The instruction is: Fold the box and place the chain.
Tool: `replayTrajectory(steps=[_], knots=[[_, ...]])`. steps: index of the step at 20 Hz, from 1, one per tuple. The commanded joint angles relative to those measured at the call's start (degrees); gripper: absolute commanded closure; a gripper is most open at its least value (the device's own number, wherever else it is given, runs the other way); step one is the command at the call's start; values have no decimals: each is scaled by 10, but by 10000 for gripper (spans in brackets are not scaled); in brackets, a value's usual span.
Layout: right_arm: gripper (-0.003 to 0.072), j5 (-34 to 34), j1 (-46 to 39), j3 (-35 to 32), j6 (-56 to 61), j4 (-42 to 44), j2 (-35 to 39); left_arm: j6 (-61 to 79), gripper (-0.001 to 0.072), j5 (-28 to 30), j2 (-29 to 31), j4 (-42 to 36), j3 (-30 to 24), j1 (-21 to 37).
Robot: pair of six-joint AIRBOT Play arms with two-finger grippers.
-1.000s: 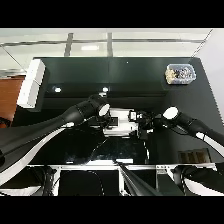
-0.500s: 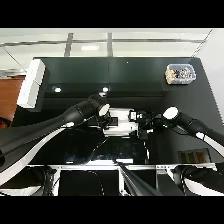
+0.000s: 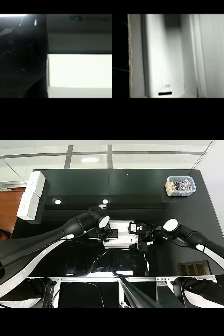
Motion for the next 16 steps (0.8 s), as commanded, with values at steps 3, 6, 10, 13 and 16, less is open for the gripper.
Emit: replayTrajectory(steps=[3, 6, 10, 13, 16], knots=[[-25, 11, -2, 0, 30, -33, 39, -1, 684, -1, 0, 0, 0, 0], [-24, 20, -7, 0, 49, -100, 81, -1, 684, -3, 0, 0, 0, 0], [162, 44, -11, 0, 41, -107, 96, -1, 684, -3, 0, 0, 0, 0], [451, 53, -11, 0, 34, -101, 95, -1, 684, -3, 0, 0, 0, 0], [452, 46, -6, 0, 34, -59, 88, -1, 684, -3, 0, 0, 0, 0]])
